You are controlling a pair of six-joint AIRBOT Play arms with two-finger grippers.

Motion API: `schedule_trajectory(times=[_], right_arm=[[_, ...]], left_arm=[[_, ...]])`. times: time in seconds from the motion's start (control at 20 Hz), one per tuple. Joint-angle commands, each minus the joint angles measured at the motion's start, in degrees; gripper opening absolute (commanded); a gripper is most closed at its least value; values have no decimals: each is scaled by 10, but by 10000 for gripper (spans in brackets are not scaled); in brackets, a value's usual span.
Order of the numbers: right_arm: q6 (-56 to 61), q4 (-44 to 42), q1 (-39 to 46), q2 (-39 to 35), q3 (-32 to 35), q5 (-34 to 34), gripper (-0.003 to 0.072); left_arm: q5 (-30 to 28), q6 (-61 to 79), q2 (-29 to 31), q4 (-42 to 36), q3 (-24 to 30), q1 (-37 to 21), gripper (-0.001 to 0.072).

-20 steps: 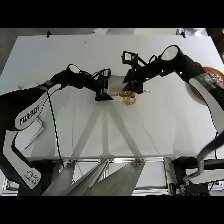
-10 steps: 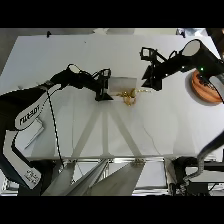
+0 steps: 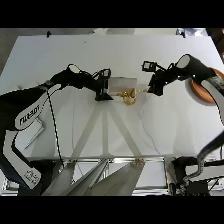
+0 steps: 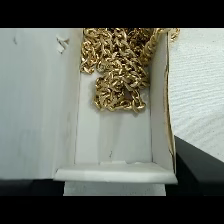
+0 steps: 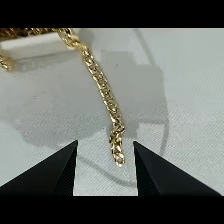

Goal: Fold the box and place the chain.

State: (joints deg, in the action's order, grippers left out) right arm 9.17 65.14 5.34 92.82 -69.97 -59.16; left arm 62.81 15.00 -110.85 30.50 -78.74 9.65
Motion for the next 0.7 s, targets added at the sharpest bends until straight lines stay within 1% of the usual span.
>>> schedule_trajectory(times=[0.0, 0.15, 0.25, 0.3, 0.4, 0.5, 0.65], right_arm=[[-1, 3, 1, 23, 2, 36, 388], [-2, 4, -5, 37, 2, 38, 388], [-2, 4, -11, 46, 2, 59, 385], [0, 4, -14, 52, 2, 71, 340], [1, 4, -21, 58, 2, 73, 202], [11, 6, -29, 57, 2, 71, 9], [33, 5, -40, 37, 2, 43, 8]], left_arm=[[0, 0, 0, 0, 0, 0, 218], [0, 0, 0, 0, 0, 0, 218], [0, 0, 0, 0, 0, 0, 218], [0, 0, 0, 0, 0, 0, 218], [0, 0, 0, 0, 0, 0, 218], [0, 0, 0, 0, 0, 0, 218], [0, 0, 0, 0, 0, 0, 218]])
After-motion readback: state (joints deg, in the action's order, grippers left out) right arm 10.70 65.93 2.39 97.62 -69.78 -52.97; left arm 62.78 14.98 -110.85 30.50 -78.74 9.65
